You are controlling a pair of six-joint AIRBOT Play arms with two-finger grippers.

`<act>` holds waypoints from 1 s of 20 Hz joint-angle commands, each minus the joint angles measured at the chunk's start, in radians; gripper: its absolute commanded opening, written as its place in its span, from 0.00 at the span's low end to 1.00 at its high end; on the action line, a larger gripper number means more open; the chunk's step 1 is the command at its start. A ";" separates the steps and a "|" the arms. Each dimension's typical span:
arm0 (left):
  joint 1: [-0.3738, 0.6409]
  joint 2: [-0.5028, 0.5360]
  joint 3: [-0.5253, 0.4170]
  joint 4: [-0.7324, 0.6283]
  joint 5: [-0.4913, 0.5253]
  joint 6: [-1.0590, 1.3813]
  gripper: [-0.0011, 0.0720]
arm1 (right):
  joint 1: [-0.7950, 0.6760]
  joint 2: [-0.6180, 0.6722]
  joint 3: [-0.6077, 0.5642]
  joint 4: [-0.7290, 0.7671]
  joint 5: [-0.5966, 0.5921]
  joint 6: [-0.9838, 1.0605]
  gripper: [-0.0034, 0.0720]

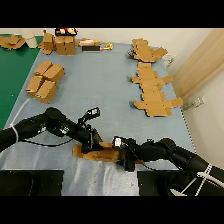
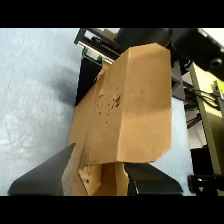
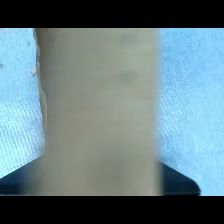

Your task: Fold the box.

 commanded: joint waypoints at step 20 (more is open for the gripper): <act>0.093 0.246 0.001 0.302 -0.027 -0.583 0.52 | 0.032 0.000 0.002 0.033 -0.039 -0.221 0.75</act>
